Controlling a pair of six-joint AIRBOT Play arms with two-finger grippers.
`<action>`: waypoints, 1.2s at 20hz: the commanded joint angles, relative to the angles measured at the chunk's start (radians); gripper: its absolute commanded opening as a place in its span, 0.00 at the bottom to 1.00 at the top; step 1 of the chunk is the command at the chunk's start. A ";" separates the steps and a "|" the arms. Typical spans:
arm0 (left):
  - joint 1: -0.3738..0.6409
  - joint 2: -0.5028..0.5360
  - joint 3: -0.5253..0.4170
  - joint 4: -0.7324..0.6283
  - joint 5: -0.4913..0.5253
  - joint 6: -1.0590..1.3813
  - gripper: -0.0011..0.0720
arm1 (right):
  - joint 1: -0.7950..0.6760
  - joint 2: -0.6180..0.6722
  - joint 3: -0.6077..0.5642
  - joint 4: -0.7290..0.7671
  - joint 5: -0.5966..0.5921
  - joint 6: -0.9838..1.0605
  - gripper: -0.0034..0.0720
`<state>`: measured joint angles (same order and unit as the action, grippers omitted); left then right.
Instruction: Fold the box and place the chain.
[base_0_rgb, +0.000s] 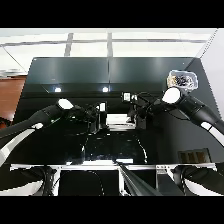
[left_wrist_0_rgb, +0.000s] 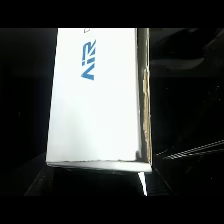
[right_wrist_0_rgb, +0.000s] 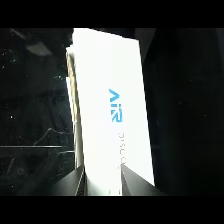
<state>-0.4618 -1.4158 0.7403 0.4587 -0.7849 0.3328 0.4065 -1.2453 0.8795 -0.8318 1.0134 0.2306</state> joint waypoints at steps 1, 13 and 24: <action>-0.001 -0.001 0.001 0.000 0.000 0.000 0.68 | 0.001 -0.001 -0.011 0.000 0.013 0.000 0.37; 0.000 -0.001 0.001 0.000 0.000 0.000 0.68 | -0.001 0.032 0.000 -0.007 0.014 0.211 0.56; 0.000 -0.001 0.001 0.000 -0.001 0.000 0.68 | -0.119 -0.024 -0.084 0.430 0.048 0.754 0.07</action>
